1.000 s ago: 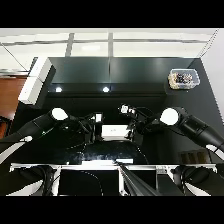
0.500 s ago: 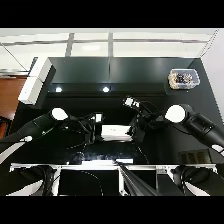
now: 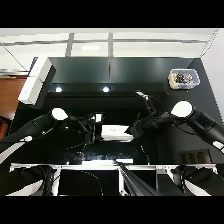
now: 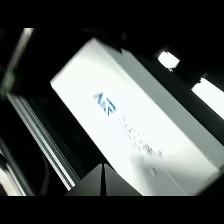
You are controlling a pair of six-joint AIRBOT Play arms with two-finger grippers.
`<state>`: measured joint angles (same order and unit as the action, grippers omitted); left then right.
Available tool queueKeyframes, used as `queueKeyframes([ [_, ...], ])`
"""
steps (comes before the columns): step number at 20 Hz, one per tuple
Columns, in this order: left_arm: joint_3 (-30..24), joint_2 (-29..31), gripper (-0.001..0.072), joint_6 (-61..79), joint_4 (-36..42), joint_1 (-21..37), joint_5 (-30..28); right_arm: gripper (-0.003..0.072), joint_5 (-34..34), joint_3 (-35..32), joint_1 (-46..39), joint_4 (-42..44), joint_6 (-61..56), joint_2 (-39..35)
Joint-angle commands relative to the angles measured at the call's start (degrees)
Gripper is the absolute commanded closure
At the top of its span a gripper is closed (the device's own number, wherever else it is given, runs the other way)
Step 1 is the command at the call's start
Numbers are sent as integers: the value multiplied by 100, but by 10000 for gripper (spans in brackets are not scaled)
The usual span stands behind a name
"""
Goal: Fold the box and place the chain.
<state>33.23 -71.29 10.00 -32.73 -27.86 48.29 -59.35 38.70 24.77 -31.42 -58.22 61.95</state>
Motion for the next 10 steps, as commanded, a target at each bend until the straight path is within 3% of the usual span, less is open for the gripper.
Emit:
queueKeyframes([
  [1,2,4,313,2,-2,0,0,674,313,-160,-48,1414,31,367],
  [10,2,4,313,2,0,0,-2,674,332,-164,63,1029,11,1276],
])
